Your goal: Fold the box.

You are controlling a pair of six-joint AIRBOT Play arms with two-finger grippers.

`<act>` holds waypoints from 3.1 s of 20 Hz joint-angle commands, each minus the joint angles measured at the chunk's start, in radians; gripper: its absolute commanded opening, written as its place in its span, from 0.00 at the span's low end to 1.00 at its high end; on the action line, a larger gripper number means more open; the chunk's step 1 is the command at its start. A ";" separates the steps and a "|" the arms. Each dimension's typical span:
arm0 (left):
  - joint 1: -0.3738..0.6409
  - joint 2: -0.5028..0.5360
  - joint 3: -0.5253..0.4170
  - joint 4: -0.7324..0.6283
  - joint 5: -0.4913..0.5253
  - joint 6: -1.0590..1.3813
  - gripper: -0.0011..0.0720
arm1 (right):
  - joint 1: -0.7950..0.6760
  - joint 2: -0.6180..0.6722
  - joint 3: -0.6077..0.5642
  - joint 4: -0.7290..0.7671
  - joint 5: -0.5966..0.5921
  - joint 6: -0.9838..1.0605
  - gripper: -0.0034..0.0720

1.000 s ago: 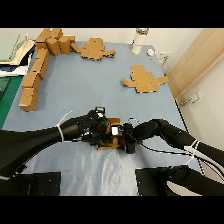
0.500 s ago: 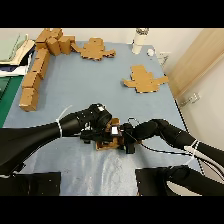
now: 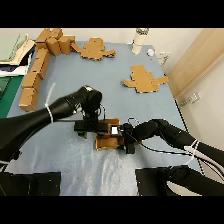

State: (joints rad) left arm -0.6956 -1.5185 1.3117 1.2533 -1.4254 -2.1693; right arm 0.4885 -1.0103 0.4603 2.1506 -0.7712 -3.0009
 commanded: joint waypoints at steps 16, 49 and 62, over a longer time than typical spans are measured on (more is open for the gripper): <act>0.344 0.031 -0.076 -0.175 0.163 1.407 0.02 | 0.000 0.001 0.000 0.000 0.000 0.000 0.79; 0.107 0.346 -0.796 -0.820 0.894 2.318 1.00 | 0.000 0.001 0.000 0.000 0.000 0.000 0.79; 0.082 0.308 -0.795 -0.858 0.928 2.346 1.00 | 0.000 0.001 0.000 0.000 0.000 0.000 0.79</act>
State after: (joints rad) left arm -0.6075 -1.2076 0.5163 0.3985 -0.5129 0.1757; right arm 0.4885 -1.0103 0.4603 2.1506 -0.7712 -3.0009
